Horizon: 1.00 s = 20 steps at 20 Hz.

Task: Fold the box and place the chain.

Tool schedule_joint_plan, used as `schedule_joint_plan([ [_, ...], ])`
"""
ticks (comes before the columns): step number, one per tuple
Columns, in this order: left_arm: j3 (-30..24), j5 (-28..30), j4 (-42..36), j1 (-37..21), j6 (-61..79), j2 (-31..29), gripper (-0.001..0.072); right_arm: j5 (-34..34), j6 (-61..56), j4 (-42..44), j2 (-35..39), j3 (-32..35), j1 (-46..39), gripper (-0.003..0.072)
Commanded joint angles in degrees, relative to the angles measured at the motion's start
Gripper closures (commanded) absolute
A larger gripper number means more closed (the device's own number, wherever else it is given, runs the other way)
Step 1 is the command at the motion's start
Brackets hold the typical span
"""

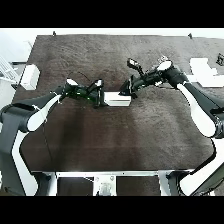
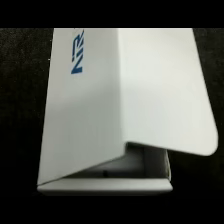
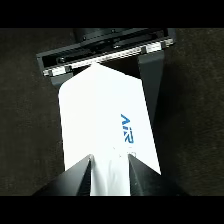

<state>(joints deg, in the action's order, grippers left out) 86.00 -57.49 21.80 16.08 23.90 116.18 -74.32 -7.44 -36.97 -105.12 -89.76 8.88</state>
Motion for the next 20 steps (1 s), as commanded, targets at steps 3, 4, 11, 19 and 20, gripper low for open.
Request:
schedule_joint_plan([
  [3, -0.02, 0.00, 0.00, -0.02, 0.09, 0.00, 0.0362, 0.81, 1.07, -0.17, 0.02, -0.07, 0.11, 0.0413],
  [4, -0.02, 0.00, 0.00, -0.02, 0.09, 0.00, 0.0363, 0.83, 1.09, -0.37, 0.15, -0.04, 0.11, 0.0417],
  [11, -0.02, 0.00, 0.00, -0.02, 0.07, -0.02, 0.0362, 1.73, 1.05, -4.46, 2.51, 0.02, 0.76, 0.0445],
  [19, -0.02, 0.00, 0.02, -0.02, 0.07, 0.00, 0.0362, 4.46, 1.05, -4.66, 2.54, 1.29, 2.01, 0.0458],
  [20, -0.02, 0.00, 0.00, -0.02, 0.07, -0.02, 0.0362, 4.44, 1.05, -4.63, 2.54, 1.31, 2.10, 0.0458],
])
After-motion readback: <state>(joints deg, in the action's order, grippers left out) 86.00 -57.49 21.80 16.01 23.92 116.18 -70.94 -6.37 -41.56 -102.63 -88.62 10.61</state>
